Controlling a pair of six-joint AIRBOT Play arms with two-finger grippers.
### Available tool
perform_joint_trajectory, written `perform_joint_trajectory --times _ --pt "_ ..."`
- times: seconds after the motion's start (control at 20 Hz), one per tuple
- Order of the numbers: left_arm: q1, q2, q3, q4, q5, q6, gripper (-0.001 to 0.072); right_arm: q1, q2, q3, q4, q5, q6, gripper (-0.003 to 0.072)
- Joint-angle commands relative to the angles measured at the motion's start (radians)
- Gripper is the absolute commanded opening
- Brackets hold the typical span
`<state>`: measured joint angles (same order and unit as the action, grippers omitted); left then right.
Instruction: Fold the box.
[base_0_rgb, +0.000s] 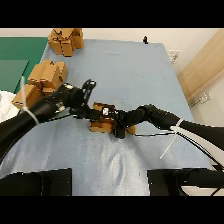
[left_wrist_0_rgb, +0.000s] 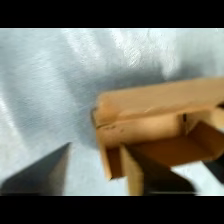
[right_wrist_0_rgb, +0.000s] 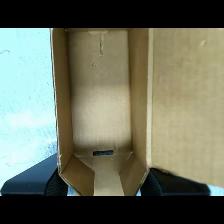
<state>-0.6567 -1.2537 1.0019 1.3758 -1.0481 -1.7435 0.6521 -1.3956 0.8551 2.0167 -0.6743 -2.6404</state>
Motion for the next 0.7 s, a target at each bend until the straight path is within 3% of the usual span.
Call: perform_joint_trajectory --times 0.0,0.05,0.15,0.2,0.3,0.4,0.5,0.65 --pt "0.176 0.080 -0.085 -0.316 -0.048 0.466 0.0593 0.000 0.001 0.000 0.000 -0.016 0.007 0.0371" --pt "0.251 0.098 -0.111 -0.424 -0.111 0.669 0.0593 0.000 0.001 0.000 0.000 -0.016 0.007 0.0371" --pt "0.411 0.116 -0.144 -0.654 -0.345 1.209 0.0593 0.000 0.001 0.000 0.000 -0.016 0.007 0.0371" --pt "0.491 0.112 -0.154 -0.711 -0.390 1.325 0.0593 0.000 0.001 0.000 0.000 -0.016 0.007 0.0371" --pt "0.628 0.090 -0.177 -0.701 -0.382 1.538 0.0590 0.000 0.001 0.000 0.006 -0.016 0.007 0.0371" --pt "0.695 0.056 -0.209 -0.700 -0.312 1.852 0.0590 0.000 0.000 0.000 0.008 -0.011 0.007 0.0371" --pt "0.682 0.011 -0.210 -0.715 -0.212 2.011 0.0590 0.000 0.000 0.000 0.008 -0.011 0.007 0.0371" --pt "0.590 -0.073 -0.193 -0.736 -0.181 2.104 0.0591 0.000 0.000 0.000 0.007 -0.010 0.006 0.0371"
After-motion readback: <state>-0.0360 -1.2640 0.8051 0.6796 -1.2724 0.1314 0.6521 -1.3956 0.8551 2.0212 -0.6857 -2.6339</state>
